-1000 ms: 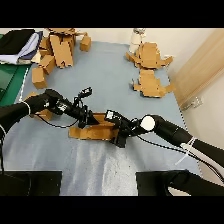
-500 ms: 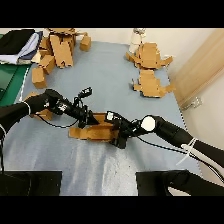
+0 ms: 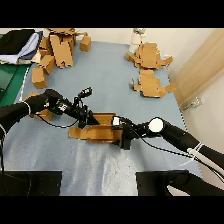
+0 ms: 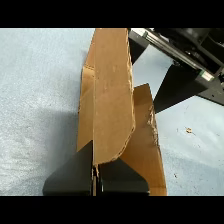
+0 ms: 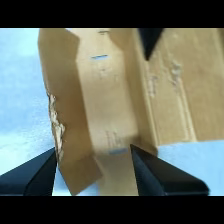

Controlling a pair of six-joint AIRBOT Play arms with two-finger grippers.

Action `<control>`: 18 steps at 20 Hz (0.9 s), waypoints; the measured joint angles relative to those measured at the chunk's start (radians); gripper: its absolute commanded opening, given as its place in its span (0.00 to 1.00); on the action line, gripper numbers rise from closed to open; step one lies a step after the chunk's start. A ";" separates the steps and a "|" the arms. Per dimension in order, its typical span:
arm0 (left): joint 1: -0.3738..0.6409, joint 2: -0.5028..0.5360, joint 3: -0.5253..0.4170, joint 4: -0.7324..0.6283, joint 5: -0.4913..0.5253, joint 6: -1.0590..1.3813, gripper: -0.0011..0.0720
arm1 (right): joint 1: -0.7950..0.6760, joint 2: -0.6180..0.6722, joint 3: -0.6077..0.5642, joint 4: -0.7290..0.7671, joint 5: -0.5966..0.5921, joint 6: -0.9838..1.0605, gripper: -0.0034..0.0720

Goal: Fold the box.

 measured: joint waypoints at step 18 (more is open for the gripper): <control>0.000 0.000 0.000 -0.004 -0.001 0.000 0.03 | -0.026 0.056 -0.005 0.055 -0.049 -0.059 0.98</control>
